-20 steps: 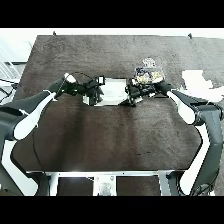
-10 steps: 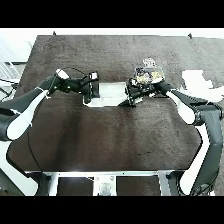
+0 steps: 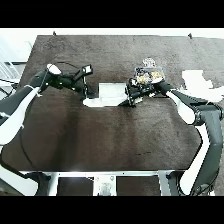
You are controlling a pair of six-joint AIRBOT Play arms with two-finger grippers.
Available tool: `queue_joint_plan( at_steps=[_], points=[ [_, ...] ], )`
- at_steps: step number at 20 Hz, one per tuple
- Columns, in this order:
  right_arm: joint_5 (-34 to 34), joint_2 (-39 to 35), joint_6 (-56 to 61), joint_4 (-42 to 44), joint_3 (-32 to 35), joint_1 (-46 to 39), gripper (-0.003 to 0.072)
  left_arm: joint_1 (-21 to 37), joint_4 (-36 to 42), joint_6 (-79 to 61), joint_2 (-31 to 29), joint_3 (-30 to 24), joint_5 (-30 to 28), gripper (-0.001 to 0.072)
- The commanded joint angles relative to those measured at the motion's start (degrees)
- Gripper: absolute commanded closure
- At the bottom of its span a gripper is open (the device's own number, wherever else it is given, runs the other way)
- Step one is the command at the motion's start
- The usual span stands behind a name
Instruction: Fold the box and place the chain.
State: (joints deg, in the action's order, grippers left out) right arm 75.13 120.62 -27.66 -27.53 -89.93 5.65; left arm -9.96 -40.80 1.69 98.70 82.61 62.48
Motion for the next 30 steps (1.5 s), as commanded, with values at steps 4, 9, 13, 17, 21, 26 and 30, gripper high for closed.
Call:
queue_joint_plan(
  at_steps=[4, 9, 13, 17, 21, 26, 30],
  points=[
    [-0.11, -0.02, 0.02, 0.07, -0.02, -0.04, 0.0186, 2.21, -3.17, 25.70, -8.79, -0.07, -0.04, 0.0697],
    [-0.11, -0.02, 0.02, 0.07, -0.02, -0.02, 0.0186, 2.19, -7.39, 45.57, -14.49, -0.50, -3.08, 0.0697],
    [-0.11, -0.02, 0.02, 0.07, -0.02, -0.04, 0.0186, 2.19, -8.74, 50.62, -14.75, -1.57, -2.91, 0.0695],
    [-0.11, -0.02, 0.02, 0.07, -0.02, -0.04, 0.0186, 2.19, -9.46, 52.81, -14.73, -2.40, -2.21, 0.0694],
    [-0.11, -0.02, 0.02, 0.07, -0.02, -0.02, 0.0186, 4.94, -12.48, 57.75, -14.78, -2.43, 4.11, 0.0693],
    [-0.11, -0.02, 0.02, 0.07, -0.02, -0.04, 0.0186, 10.93, -12.02, 61.83, -14.88, -7.50, 6.29, 0.0692],
    [-0.11, -0.02, 0.02, 0.07, -0.02, -0.02, 0.0186, 12.55, -9.90, 62.36, -14.64, -14.60, 1.27, 0.0692]
  ],
)
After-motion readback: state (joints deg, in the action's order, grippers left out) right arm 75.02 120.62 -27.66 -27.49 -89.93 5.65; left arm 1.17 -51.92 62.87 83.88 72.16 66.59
